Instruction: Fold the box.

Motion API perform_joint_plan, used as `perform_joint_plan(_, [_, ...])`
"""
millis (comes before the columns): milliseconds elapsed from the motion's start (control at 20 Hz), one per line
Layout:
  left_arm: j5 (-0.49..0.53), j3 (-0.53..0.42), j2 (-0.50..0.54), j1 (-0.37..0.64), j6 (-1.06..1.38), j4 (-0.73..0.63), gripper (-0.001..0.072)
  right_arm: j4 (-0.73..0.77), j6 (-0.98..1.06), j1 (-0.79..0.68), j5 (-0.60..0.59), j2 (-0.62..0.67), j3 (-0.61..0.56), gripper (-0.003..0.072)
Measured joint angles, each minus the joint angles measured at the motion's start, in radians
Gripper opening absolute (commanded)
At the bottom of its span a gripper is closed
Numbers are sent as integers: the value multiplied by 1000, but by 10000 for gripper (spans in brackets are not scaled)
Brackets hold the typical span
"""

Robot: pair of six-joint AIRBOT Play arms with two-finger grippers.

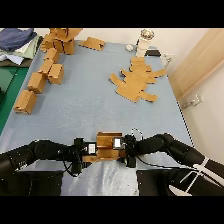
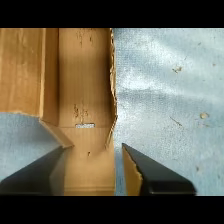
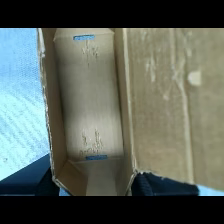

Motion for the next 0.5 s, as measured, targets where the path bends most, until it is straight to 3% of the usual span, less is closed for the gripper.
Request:
perform_joint_plan(250, [66,2,-13,-15,0,-25,317,0,0,0,0,0,0,428])
perform_joint_plan(300, [75,2,-14,-16,0,-29,217,0,0,0,0,0,0,428])
perform_joint_plan(500, [96,3,-15,-19,1,-45,211,0,0,0,0,0,0,428])
